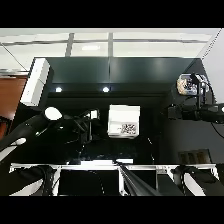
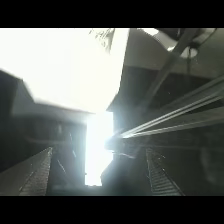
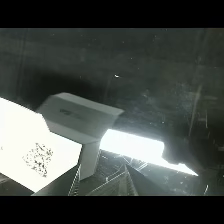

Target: Fold the box and place the chain.

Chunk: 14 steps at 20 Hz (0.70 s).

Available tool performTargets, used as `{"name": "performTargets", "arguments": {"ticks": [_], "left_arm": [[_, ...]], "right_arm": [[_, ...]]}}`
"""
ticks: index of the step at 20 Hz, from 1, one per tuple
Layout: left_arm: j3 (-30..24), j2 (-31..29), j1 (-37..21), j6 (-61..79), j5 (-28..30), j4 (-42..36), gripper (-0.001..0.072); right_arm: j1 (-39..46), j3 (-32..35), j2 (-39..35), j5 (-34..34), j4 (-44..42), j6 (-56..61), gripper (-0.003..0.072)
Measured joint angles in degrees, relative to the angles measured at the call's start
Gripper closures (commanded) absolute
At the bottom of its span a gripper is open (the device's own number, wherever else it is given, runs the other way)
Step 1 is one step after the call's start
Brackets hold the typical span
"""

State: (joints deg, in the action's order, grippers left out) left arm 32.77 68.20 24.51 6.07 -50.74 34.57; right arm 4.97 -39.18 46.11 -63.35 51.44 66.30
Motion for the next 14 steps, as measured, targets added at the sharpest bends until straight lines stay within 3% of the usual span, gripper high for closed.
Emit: {"name": "performTargets", "arguments": {"ticks": [8, 14], "left_arm": [[8.2, 10.5, 1.5, 4.9, -0.8, -3.0, -0.0001], [10.6, 13.0, 3.1, 4.1, -1.9, -3.3, -0.0001]], "right_arm": [[0.0, 0.0, 0.0, -0.9, -0.2, 0.7, 0.0360], [0.0, 0.0, 0.0, -1.0, -0.2, 0.8, 0.0360]]}}
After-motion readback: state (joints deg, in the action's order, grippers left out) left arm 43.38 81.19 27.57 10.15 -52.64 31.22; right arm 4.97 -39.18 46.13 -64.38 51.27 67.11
